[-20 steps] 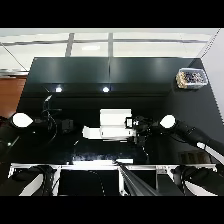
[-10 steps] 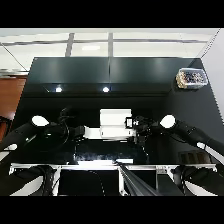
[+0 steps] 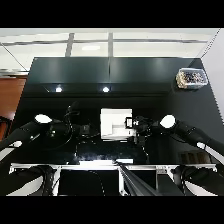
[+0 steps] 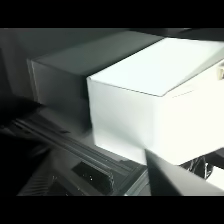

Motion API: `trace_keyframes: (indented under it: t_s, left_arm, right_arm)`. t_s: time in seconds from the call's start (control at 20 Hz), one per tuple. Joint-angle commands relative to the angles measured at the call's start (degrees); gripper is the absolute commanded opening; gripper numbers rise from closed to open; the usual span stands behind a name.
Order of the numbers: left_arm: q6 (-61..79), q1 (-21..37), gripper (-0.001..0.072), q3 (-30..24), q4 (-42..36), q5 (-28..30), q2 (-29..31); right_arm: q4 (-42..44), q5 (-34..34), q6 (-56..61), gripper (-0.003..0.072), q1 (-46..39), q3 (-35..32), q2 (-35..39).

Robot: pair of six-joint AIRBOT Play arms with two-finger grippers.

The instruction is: Fold the box and place the chain.

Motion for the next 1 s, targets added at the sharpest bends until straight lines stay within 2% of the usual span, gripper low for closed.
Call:
trace_keyframes:
  t_s: [0.0, 0.5, 0.75, 0.85, 0.95]
  left_arm:
    - [2.25, -0.09, 0.0696, 1.57, -1.9, -1.64, -0.09]
    - [0.13, -0.22, 0.0691, 4.94, -0.94, -3.08, -0.09]
    - [-5.77, -0.42, 0.0671, 4.94, 3.74, -3.06, -0.09]
    - [-7.8, -1.88, 0.0671, 5.05, 3.54, -1.84, -0.09]
    - [-9.57, -5.05, 0.0671, 6.34, 6.86, -0.31, -0.11]
  right_arm:
    - [-0.02, -0.02, 0.0, 0.0141, 0.0, -0.02, -0.02]
    - [-0.02, -0.02, 0.02, 0.0141, 0.0, -0.02, -0.02]
    - [-0.02, -0.02, 0.0, 0.0141, 0.0, -0.02, -0.02]
    - [-0.02, -0.02, 0.0, 0.0141, 0.0, -0.02, -0.02]
    - [-0.02, -0.04, 0.0, 0.0141, 0.0, -0.02, -0.02]
